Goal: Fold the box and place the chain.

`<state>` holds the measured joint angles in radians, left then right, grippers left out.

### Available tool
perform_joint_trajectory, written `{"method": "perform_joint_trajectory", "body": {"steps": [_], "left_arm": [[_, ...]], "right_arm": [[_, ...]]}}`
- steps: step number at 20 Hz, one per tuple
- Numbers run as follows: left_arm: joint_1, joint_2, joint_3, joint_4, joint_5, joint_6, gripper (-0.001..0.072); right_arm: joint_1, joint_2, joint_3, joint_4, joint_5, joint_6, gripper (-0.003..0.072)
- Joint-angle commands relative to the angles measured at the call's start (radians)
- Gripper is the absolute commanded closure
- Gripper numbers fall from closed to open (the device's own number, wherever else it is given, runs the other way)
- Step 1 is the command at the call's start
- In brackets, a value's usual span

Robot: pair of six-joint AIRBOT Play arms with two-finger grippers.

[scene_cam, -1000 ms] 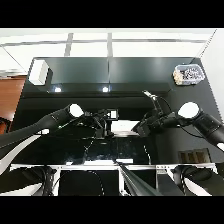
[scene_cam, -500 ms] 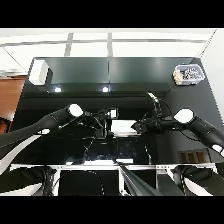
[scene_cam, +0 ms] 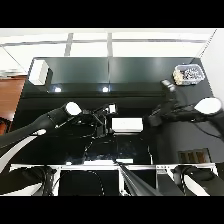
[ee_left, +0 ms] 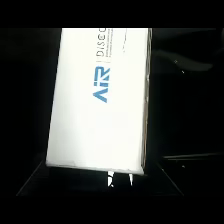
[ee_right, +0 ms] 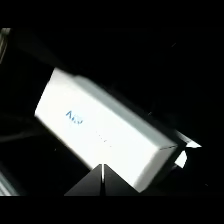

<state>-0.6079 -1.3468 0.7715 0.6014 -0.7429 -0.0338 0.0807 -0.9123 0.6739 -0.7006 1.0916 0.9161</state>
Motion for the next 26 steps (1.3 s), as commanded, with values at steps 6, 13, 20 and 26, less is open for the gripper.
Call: {"method": "perform_joint_trajectory", "body": {"steps": [6,13,20,26], "left_arm": [[-0.018,0.101,0.144,0.199,-0.113,-0.367,-0.0011],[-0.12,-0.211,0.42,0.165,-0.074,-0.501,-0.0011],[-0.17,-0.257,0.457,0.197,-0.18,-0.577,-0.0011],[-0.183,-0.257,0.459,0.233,-0.208,-0.584,-0.0011]], "right_arm": [[-0.388,0.144,0.035,-0.121,0.148,-0.011,0.0661],[-0.386,0.144,0.034,-0.121,0.137,-0.011,0.0661],[-0.386,0.144,0.034,-0.124,0.138,-0.011,0.0661],[-0.386,0.144,0.034,-0.123,0.138,-0.011,0.0661]]}}
